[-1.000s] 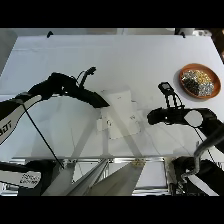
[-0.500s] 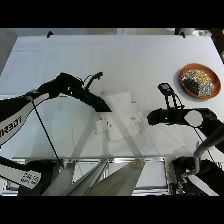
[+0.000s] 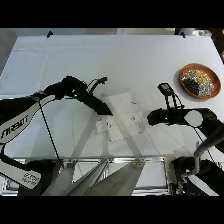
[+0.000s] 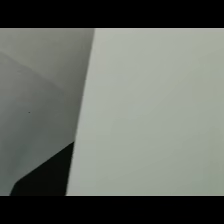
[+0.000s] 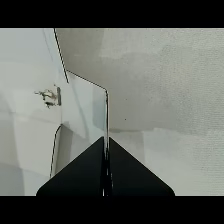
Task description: Fold the box and place the chain.
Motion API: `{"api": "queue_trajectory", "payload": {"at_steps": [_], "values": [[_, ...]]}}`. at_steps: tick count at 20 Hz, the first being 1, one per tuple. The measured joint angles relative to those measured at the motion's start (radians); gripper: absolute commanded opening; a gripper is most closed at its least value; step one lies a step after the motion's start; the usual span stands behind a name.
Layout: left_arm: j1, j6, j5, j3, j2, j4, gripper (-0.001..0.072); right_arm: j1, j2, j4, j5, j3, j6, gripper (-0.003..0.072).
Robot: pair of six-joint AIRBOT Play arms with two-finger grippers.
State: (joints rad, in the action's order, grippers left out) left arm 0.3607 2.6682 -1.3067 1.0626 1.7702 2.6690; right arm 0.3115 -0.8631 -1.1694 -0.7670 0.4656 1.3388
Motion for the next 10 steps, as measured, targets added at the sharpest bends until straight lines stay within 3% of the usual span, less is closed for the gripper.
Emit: {"api": "queue_trajectory", "payload": {"at_steps": [2, 5, 9, 10], "values": [[-0.008, 0.010, 0.010, 0.000, -0.002, 0.000, 0.0006, 0.000, 0.000, 0.001, 0.000, 0.000, 0.000, 0.0017], [-0.018, 0.022, 0.011, 0.000, -0.010, -0.001, 0.0008, 0.000, 0.002, 0.010, 0.003, 0.000, 0.000, 0.0029], [-0.012, 0.062, 0.008, 0.000, -0.026, -0.006, 0.0007, 0.000, 0.039, 0.041, -0.014, 0.006, 0.000, 0.0271], [-0.006, 0.080, -0.001, 0.000, -0.033, -0.009, 0.0007, 0.000, 0.057, 0.045, -0.027, 0.011, 0.000, 0.0301]]}}
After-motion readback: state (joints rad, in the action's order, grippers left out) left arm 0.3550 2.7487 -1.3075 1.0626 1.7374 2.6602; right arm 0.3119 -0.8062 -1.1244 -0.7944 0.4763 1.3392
